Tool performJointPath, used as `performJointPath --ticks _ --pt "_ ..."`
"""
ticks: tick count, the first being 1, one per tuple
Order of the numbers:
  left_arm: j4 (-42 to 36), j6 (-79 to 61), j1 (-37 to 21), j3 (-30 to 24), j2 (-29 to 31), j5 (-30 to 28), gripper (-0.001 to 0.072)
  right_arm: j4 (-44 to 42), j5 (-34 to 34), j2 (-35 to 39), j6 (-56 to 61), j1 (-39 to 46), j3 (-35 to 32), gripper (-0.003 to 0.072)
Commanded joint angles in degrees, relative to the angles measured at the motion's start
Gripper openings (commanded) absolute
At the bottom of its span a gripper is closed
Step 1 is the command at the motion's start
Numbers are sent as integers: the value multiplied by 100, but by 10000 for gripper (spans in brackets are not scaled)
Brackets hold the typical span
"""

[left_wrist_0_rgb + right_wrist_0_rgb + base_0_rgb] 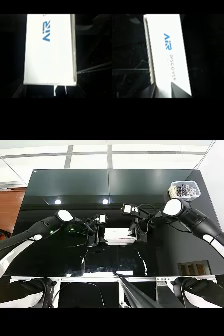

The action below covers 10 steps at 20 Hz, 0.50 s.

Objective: Fold the box and place the chain.

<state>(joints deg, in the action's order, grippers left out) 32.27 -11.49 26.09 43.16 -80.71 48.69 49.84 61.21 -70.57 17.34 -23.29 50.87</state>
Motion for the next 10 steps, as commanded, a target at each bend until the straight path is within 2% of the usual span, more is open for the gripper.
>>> performJointPath --ticks 1,10 --pt "2 -2 2 4 0 0 376 4 20 -2 0 -4 -31 221" --pt "2 -2 2 4 0 0 376 -22 -39 -42 0 -7 -236 222"
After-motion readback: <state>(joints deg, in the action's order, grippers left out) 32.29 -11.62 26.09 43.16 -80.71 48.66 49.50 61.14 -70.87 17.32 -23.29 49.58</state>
